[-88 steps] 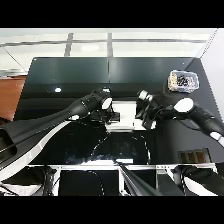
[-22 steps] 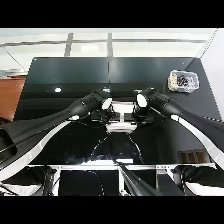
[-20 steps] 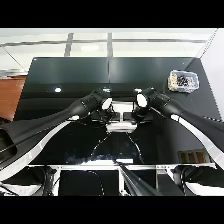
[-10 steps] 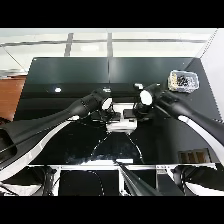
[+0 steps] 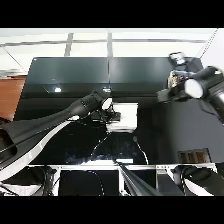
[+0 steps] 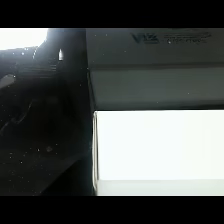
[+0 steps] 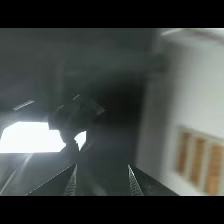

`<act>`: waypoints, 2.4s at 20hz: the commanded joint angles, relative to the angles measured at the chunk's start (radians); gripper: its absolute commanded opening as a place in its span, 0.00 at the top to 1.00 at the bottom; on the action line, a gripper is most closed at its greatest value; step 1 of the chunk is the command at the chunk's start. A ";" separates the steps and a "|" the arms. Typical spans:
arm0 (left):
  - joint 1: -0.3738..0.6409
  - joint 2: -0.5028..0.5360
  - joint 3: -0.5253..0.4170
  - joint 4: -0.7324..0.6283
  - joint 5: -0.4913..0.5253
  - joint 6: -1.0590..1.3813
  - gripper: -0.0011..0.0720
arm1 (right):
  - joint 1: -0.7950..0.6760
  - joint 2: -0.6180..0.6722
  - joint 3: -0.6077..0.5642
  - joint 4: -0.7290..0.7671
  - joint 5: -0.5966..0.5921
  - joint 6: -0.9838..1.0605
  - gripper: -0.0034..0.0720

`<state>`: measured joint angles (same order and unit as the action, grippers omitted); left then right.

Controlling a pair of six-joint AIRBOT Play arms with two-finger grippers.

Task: Fold the box and place the chain.

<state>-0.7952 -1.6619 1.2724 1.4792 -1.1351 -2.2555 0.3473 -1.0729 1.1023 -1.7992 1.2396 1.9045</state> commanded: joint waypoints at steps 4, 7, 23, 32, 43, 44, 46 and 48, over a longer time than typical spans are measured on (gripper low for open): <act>0.000 -0.001 0.001 0.000 -0.001 0.000 0.95 | -0.350 -0.077 0.000 -0.060 -0.421 0.088 0.19; 0.000 -0.001 0.001 0.000 0.000 0.000 0.95 | -0.425 -0.243 0.062 0.131 -0.486 0.105 0.05; 0.000 -0.001 0.001 0.001 0.000 0.000 0.95 | -0.556 -0.861 0.689 0.573 -0.079 0.284 0.21; 0.000 -0.001 0.001 0.000 0.000 0.000 0.95 | -0.561 -0.850 0.692 0.594 -0.087 0.058 0.94; 0.000 -0.001 0.001 -0.003 0.000 0.000 0.95 | -0.569 -0.280 0.691 0.742 0.010 -0.435 0.94; 0.000 -0.001 0.001 -0.003 0.000 0.000 0.95 | -0.568 -0.237 0.691 0.776 0.010 -0.446 0.94; 0.000 -0.001 0.001 -0.003 0.000 0.000 0.95 | -0.560 -0.166 0.691 0.815 0.011 -0.449 0.94; 0.000 -0.001 0.001 -0.003 -0.001 0.000 0.95 | -0.541 -0.109 0.691 0.840 0.015 -0.464 0.94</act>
<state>-0.7952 -1.6619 1.2724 1.4765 -1.1351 -2.2555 -0.2089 -1.2789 1.7927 -1.0260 1.2510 1.4788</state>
